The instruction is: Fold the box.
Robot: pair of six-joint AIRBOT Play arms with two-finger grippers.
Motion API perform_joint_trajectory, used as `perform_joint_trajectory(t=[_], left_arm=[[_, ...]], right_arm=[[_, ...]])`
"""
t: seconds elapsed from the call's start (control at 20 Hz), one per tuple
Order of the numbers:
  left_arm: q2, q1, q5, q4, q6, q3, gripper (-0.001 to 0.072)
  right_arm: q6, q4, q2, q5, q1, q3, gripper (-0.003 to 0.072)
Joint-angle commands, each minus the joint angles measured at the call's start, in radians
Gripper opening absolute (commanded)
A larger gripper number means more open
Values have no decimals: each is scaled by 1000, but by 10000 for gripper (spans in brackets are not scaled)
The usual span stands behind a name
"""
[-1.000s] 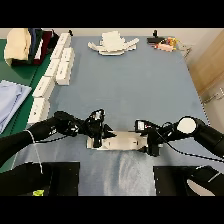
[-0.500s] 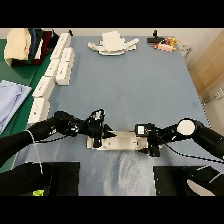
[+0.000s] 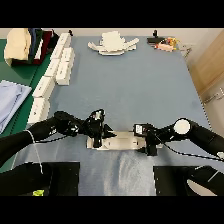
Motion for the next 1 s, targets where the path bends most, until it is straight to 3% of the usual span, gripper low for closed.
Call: perform_joint_trajectory(t=[0.0, 0.2, 0.25, 0.35, 0.5, 0.95], left_arm=[[0, 0, 0, 0, 0, 1, 14], [0, 0, 0, 0, 0, 1, 14], [0, 0, 0, 0, 0, 1, 14], [0, 0, 0, 0, 0, 1, 14], [0, 0, 0, 0, 0, 1, 14], [0, 0, 0, 0, 0, 1, 14]], right_arm=[[-34, 38, -8, -19, -7, -21, 684], [-55, 57, -9, -35, -6, -22, 677], [-56, 57, -8, -35, -6, -23, 633], [-55, 57, -9, -42, -6, -26, 631], [-56, 56, -10, -42, -6, -26, 501], [-53, 30, -13, -45, -6, -25, 506]])
